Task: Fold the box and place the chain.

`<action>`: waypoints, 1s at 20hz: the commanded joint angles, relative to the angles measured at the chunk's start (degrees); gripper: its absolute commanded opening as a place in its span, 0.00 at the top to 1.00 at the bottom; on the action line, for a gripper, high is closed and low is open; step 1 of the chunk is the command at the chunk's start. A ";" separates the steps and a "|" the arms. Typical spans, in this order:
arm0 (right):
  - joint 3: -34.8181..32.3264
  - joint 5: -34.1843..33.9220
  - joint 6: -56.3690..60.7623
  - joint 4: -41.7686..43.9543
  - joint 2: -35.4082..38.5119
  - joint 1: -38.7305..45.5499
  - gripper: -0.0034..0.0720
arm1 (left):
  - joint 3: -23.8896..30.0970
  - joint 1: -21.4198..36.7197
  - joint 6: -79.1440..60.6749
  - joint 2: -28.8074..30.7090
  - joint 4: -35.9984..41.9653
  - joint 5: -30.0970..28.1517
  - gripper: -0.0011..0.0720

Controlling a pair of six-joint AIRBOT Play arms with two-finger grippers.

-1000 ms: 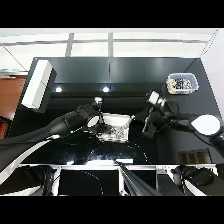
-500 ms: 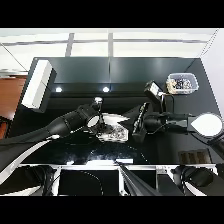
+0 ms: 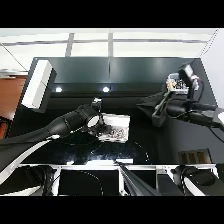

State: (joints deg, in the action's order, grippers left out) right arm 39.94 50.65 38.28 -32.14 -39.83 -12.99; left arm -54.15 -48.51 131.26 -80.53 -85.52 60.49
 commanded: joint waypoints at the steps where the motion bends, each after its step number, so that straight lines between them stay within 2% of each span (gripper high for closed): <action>1: 0.07 5.27 0.96 0.15 1.01 5.90 0.48 | -0.70 0.02 6.08 0.00 0.94 -0.07 0.95; 5: 0.04 6.29 0.94 0.15 1.01 6.08 0.48 | -3.30 0.04 7.04 -0.02 0.94 -0.44 0.94; 6: 0.04 6.10 0.94 0.15 1.01 6.08 0.48 | -3.69 0.04 6.97 0.00 0.96 -0.17 0.70; 7: 0.04 6.12 0.96 0.15 1.01 6.08 0.48 | -4.22 0.04 6.93 0.00 0.96 0.70 0.32; 8: 0.04 6.16 0.98 0.15 1.01 6.08 0.48 | -5.05 0.07 4.52 0.02 0.90 1.99 0.21; 9: 0.04 6.12 0.98 0.17 1.01 6.08 0.48 | -6.16 0.31 -2.03 0.11 0.96 3.23 0.21; 11: 0.04 6.16 1.03 0.15 1.01 6.08 0.48 | -8.44 0.83 -15.67 1.18 0.72 9.73 0.21; 13: 0.04 6.16 1.27 0.13 1.01 6.08 0.48 | -8.17 1.11 -30.71 4.68 1.11 14.60 0.21; 15: 0.04 6.16 2.05 0.11 1.01 6.08 0.48 | -5.77 2.64 -42.97 10.16 1.22 16.55 0.21; 16: 0.04 6.14 2.05 0.11 1.01 6.08 0.48 | -3.39 4.70 -46.42 13.27 2.51 15.80 0.21; 18: 0.02 6.14 2.05 0.11 1.01 6.08 0.48 | 4.61 12.35 -51.17 19.96 9.53 11.82 0.21; 20: 0.04 6.32 2.05 0.13 1.01 6.08 0.48 | 13.88 23.47 -60.19 24.83 23.58 7.80 0.21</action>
